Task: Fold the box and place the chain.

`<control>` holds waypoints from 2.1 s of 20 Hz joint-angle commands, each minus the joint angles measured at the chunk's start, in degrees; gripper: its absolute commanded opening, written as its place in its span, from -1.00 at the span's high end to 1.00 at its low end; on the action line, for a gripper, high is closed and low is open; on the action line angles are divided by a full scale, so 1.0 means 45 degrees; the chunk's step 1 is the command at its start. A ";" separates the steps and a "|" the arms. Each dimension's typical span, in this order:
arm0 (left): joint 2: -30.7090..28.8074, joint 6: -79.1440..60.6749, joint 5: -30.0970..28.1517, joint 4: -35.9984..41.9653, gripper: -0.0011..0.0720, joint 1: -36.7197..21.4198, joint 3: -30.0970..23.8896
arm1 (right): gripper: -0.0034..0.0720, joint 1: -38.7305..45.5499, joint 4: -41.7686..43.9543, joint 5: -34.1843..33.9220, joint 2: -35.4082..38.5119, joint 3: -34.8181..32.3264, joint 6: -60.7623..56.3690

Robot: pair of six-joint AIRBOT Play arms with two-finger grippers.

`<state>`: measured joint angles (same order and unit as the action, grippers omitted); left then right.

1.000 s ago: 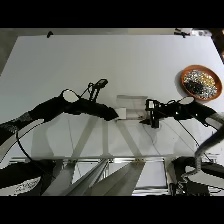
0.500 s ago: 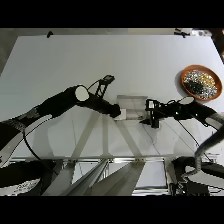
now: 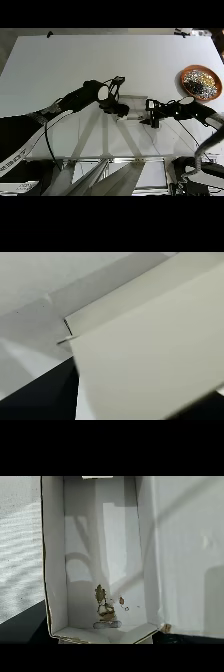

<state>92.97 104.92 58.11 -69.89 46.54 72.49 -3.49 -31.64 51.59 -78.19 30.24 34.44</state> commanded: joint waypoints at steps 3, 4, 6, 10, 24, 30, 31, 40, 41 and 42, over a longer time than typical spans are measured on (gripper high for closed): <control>0.0962 0.3215 0.2263 -0.2040 -0.26 0.0481 0.1413 | 0.07 0.0000 -0.0010 0.0005 0.0010 -0.0005 0.0019; 0.1049 0.3560 0.2535 -0.2191 -0.26 0.0486 0.1549 | 0.07 0.0000 -0.0010 0.0005 0.0010 -0.0005 0.0019; 0.1073 0.4493 0.2589 -0.2317 -0.26 0.0486 0.1574 | 0.07 0.0000 -0.0010 0.0005 0.0010 -0.0005 0.0019; 0.1137 0.5659 0.2346 -0.2365 -0.06 0.0559 0.1574 | 0.07 -0.0005 -0.0010 0.0005 0.0010 -0.0005 0.0019; 0.1797 0.7694 0.1705 -0.2487 0.43 0.0831 0.1574 | 0.07 -0.0005 -0.0010 0.0005 0.0010 -0.0005 0.0019; 0.1846 0.7679 0.1705 -0.2487 0.93 0.0869 0.1574 | 0.07 -0.0005 -0.0010 0.0005 0.0010 -0.0005 0.0019; 0.1860 0.7655 0.1710 -0.2487 0.83 0.0874 0.1574 | 0.07 -0.0005 -0.0010 0.0005 0.0005 -0.0005 0.0019; 0.1865 0.7640 0.1739 -0.2584 0.76 0.0899 0.1569 | 0.07 -0.0005 -0.0010 0.0005 0.0010 -0.0005 0.0019; 0.1865 0.7635 0.1831 -0.2599 0.96 0.0899 0.1569 | 0.07 0.0000 -0.0010 0.0005 0.0010 -0.0005 0.0019; 0.1865 0.7640 0.1938 -0.2642 0.96 0.0899 0.1569 | 0.07 -0.0005 -0.0010 0.0005 0.0010 -0.0005 0.0019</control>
<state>101.32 139.04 66.19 -81.54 50.57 79.53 -3.49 -31.73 51.59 -78.19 30.24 34.70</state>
